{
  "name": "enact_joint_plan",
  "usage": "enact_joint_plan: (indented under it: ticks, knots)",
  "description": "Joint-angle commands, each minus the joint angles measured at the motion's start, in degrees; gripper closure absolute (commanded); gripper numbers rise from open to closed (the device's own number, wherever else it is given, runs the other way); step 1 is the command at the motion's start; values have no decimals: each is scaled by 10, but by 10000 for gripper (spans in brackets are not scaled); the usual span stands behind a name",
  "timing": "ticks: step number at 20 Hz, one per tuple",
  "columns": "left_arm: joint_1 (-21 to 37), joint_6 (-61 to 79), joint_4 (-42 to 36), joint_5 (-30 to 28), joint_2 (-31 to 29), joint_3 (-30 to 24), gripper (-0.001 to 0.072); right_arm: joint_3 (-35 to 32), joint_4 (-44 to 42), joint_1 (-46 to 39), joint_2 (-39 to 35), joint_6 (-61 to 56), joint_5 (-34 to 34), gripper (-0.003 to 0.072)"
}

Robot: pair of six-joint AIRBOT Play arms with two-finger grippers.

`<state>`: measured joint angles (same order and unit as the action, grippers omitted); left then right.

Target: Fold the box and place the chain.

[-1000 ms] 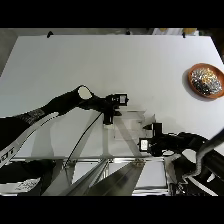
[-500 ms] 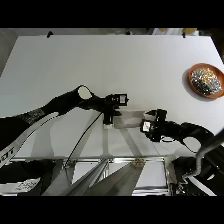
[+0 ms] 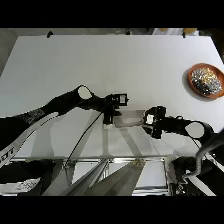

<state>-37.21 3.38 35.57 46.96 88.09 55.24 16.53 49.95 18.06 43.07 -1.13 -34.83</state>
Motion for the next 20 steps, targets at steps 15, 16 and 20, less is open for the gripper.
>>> enact_joint_plan:
  ticks: [15,16,20]
  knots:
    - [0,0,0,0,0,0,700,3,-207,-103,156,289,-116,8]
    - [0,0,0,0,0,0,700,4,-207,-103,166,291,-120,21]
    - [0,0,0,0,0,0,700,5,-210,-103,192,302,-124,25]
